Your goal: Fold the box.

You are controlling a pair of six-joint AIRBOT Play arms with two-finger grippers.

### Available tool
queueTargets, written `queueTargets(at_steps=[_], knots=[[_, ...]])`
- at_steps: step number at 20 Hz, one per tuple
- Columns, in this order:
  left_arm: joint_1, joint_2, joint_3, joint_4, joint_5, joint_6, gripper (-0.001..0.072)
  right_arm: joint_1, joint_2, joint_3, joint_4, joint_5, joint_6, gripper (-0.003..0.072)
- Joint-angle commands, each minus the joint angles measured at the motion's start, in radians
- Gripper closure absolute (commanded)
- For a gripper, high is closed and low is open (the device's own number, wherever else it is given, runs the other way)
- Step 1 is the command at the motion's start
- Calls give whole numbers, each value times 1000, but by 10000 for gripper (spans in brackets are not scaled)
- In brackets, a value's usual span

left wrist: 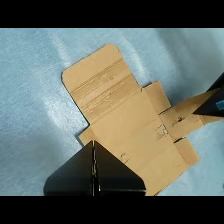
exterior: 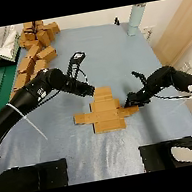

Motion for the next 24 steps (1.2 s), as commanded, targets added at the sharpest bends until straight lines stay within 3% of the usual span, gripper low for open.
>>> queueTargets(at_steps=[1, 3, 4, 5, 7, 10, 12, 14, 19, 24], knots=[[0, 0, 0, -41, 2, 0, 697, 26, -1, -1, -2, 16, -18, 451], [0, 0, 0, -58, 2, 0, 659, 45, -1, -1, 1, 34, -21, 471], [0, 0, 0, -73, 3, -1, 412, 58, 0, -1, 4, 41, -33, 514], [0, 0, 0, -97, 2, -2, 212, 73, 0, -1, 8, 47, -56, 623], [0, 1, 5, -140, -7, 0, 227, 103, 0, -1, 18, 72, -82, 685], [31, -2, 15, -144, -41, 2, 226, 149, 18, -5, 32, 88, -129, 686], [107, -21, 14, -145, -105, 5, 216, 183, 74, -42, 51, 136, -157, 686], [181, -48, 13, -150, -167, 12, 56, 214, 163, -101, 45, 202, -159, 686], [271, -105, -2, -204, -209, 109, 48, 218, 321, -222, 38, 253, -158, 686], [275, -251, 0, -453, -209, 343, 48, 218, 331, -225, 39, 260, -158, 686]])
